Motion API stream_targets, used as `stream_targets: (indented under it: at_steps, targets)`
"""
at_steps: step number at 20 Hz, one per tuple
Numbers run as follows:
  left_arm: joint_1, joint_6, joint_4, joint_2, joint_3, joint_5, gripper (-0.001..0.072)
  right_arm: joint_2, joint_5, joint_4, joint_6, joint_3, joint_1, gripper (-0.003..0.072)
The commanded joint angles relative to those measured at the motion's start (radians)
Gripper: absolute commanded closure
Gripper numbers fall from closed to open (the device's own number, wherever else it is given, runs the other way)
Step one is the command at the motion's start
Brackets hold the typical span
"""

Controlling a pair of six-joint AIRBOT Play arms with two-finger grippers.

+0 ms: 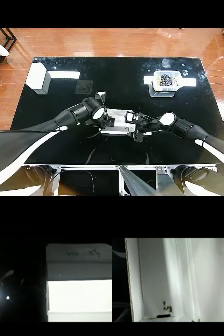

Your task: Fold the box and place the chain.

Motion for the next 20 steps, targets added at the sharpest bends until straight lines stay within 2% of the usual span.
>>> stream_targets:
  at_steps: [1,3,4,5,6,9,13,17,20]
  targets:
    - [0.000,0.049,-0.024,-0.001,0.001,-0.002,0.0689,0.000,0.001,-0.001,-0.003,0.000,0.001,0.0450]
    - [0.000,0.048,-0.028,-0.001,0.001,0.000,0.0690,0.000,0.001,-0.001,-0.003,0.000,0.001,0.0448]
    - [0.000,0.048,-0.028,0.000,0.001,-0.002,0.0690,0.000,0.003,0.000,0.007,0.001,0.001,0.0298]
    - [0.000,0.048,-0.029,0.001,0.001,-0.006,0.0690,0.003,0.014,0.000,0.008,0.001,0.000,0.0082]
    - [0.001,0.047,-0.029,0.003,0.001,-0.007,0.0689,0.013,0.016,-0.010,0.019,0.001,0.000,0.0009]
    - [0.008,0.044,-0.031,0.014,0.001,-0.009,0.0689,0.082,0.038,-0.085,0.049,0.001,0.000,0.0010]
    - [0.023,0.028,-0.026,0.019,0.000,-0.069,0.0689,0.161,0.068,-0.201,0.050,0.001,0.000,0.0010]
    - [0.021,0.019,0.011,0.018,0.000,-0.101,0.0689,0.167,0.068,-0.198,0.050,0.002,0.001,0.0010]
    - [0.022,-0.028,0.033,0.016,-0.007,-0.079,0.0689,0.167,0.064,-0.176,0.048,0.001,0.001,0.0011]
